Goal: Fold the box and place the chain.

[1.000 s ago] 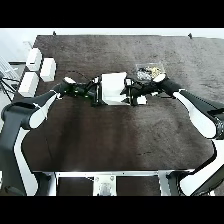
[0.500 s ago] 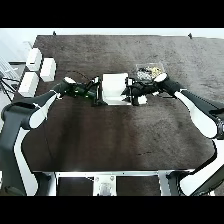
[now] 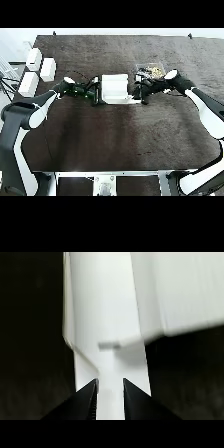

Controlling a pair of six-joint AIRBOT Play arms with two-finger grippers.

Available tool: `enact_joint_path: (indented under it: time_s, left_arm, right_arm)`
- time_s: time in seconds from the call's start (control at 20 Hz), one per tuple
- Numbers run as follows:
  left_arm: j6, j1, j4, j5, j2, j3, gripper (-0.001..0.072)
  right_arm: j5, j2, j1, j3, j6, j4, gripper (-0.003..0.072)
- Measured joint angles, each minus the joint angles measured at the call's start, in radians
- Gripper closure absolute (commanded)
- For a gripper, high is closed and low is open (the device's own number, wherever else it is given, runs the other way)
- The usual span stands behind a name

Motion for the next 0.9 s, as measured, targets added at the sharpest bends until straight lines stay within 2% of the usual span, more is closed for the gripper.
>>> enact_joint_path:
  time_s: [0.1, 0.15, 0.2, 0.4, 0.45, 0.7, 0.9]
  left_arm:
    - [0.0, -0.001, 0.0, -0.002, 0.0, 0.0, 0.0353]
    - [0.0, -0.001, 0.001, -0.004, 0.0, 0.0, 0.0353]
    - [0.0, 0.0, 0.001, -0.006, 0.0, 0.0, 0.0353]
    - [0.0, -0.001, 0.001, -0.007, 0.0, 0.0, 0.0353]
    - [0.0, -0.001, 0.001, -0.007, 0.0, 0.0, 0.0353]
    - [0.001, 0.0, 0.0, -0.006, 0.0, 0.0, 0.0353]
    - [0.001, -0.001, 0.0, -0.007, 0.0, 0.0, 0.0353]
  right_arm:
    - [0.008, 0.031, -0.023, 0.002, 0.027, 0.016, 0.0478]
    - [0.011, 0.04, -0.035, 0.001, 0.046, 0.012, 0.0501]
    - [0.02, 0.051, -0.052, 0.0, 0.072, 0.003, 0.0568]
    - [0.018, 0.092, -0.143, 0.001, 0.299, 0.008, 0.0586]
    - [0.018, 0.098, -0.171, 0.001, 0.381, 0.01, 0.0674]
    - [0.017, 0.065, -0.271, 0.0, 0.752, -0.003, 0.0676]
    - [0.037, 0.0, -0.285, 0.0, 0.909, -0.007, 0.0676]
